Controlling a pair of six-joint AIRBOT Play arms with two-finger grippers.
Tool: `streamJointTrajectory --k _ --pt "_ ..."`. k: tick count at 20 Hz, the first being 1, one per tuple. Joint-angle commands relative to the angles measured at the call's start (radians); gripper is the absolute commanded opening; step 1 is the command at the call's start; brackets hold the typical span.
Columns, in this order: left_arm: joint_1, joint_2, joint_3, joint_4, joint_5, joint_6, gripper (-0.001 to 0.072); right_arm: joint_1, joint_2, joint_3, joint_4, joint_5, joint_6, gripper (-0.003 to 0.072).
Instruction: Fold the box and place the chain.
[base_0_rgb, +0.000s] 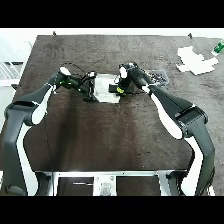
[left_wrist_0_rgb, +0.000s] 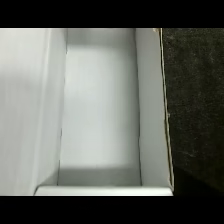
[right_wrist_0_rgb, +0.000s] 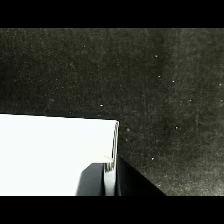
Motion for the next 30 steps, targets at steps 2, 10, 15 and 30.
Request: streamJointTrajectory --k 2,10,15,30 --pt "0.000 0.000 0.001 0.002 0.002 0.002 0.0344 0.002 -0.005 0.001 0.008 -0.014 -0.001 0.0012" --pt "0.000 0.000 0.001 0.002 0.002 0.002 0.0344 0.001 0.006 0.058 0.005 -0.011 -0.005 0.0373" --pt "0.000 0.000 0.001 0.002 0.001 0.002 0.0344 -0.001 0.016 0.058 -0.003 0.062 -0.094 0.0447" --pt "0.000 0.000 0.001 0.002 0.001 0.002 0.0344 -0.209 0.360 0.019 -0.272 -0.068 -0.407 0.0515"
